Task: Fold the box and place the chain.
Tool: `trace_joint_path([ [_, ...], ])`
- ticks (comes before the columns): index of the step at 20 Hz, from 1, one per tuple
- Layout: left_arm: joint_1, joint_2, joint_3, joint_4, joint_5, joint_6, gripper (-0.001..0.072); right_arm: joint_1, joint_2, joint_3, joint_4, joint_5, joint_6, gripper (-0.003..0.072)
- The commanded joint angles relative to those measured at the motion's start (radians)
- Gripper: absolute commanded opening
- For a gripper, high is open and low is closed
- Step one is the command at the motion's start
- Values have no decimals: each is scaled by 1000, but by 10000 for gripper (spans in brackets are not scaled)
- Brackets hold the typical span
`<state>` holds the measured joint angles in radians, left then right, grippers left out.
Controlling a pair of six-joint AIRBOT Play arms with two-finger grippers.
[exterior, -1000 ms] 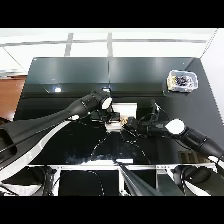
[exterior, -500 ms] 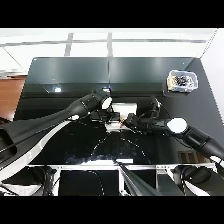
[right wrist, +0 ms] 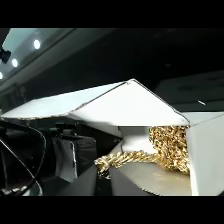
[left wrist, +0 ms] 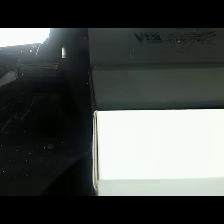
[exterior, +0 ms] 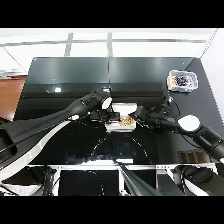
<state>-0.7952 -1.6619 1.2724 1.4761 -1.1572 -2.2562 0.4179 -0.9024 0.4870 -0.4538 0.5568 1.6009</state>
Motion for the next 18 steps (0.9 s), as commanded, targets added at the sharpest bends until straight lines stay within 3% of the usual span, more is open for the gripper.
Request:
trace_joint_path([
  [1, 0, -1, 1, 0, 1, 1, 29, -14, 6, 1, -38, 47, -1, 227],
  [4, 0, -1, 1, 0, 1, 1, 30, -69, 6, 6, -89, 114, -37, 226],
  [6, 0, -1, 1, 0, 2, 1, 29, -154, 6, 60, -217, 238, -74, 226],
  [9, 0, -2, 1, 0, 5, 1, 29, -266, 6, 234, -611, 434, -94, 225],
  [12, -2, -4, 1, 0, 3, 14, 30, -293, 6, 342, -961, 478, -94, 224],
  [14, 1, -3, 2, -1, 0, 23, 29, -293, 5, 347, -995, 478, -94, 224],
  [17, 3, -3, 26, 21, -48, -42, 30, -292, 0, 347, -923, 483, -94, 224],
  [18, 3, -3, 37, 32, -55, -69, 65, -292, 0, 347, -902, 475, -94, 224],
])
